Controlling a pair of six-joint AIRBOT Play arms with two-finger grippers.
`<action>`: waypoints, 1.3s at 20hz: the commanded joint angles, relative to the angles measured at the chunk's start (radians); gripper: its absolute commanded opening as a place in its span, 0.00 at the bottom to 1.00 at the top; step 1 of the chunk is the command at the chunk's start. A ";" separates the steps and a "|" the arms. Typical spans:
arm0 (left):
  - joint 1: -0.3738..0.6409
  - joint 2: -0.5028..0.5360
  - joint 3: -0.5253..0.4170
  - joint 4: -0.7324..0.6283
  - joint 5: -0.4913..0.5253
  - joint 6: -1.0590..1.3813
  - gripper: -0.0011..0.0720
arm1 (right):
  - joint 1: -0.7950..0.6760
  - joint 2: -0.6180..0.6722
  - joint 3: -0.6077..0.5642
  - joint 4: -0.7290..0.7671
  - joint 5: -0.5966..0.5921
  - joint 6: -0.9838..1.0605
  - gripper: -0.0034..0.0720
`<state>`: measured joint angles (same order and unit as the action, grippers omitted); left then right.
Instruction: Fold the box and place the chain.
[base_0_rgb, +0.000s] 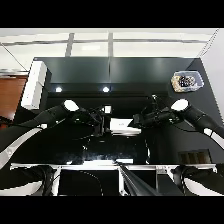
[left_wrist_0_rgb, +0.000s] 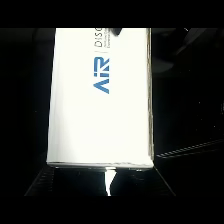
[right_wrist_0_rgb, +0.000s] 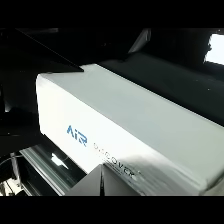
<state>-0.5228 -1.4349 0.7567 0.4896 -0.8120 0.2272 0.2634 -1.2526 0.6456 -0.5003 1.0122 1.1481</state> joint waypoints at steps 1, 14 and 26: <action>0.001 0.000 0.000 0.001 -0.001 0.001 0.50 | -0.008 0.009 0.008 0.026 0.058 -0.042 0.06; 0.019 0.132 0.000 0.173 -0.014 -0.251 0.98 | -0.575 0.405 0.145 -0.101 0.359 -0.029 0.06; -0.169 0.042 0.189 0.201 0.019 -0.424 0.98 | -0.643 0.410 0.145 -0.104 0.293 -0.054 0.06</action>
<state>-0.6266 -1.3350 0.8948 0.6891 -0.8364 -0.1535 -0.3752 -0.8444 0.7898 -0.6029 1.3113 1.0992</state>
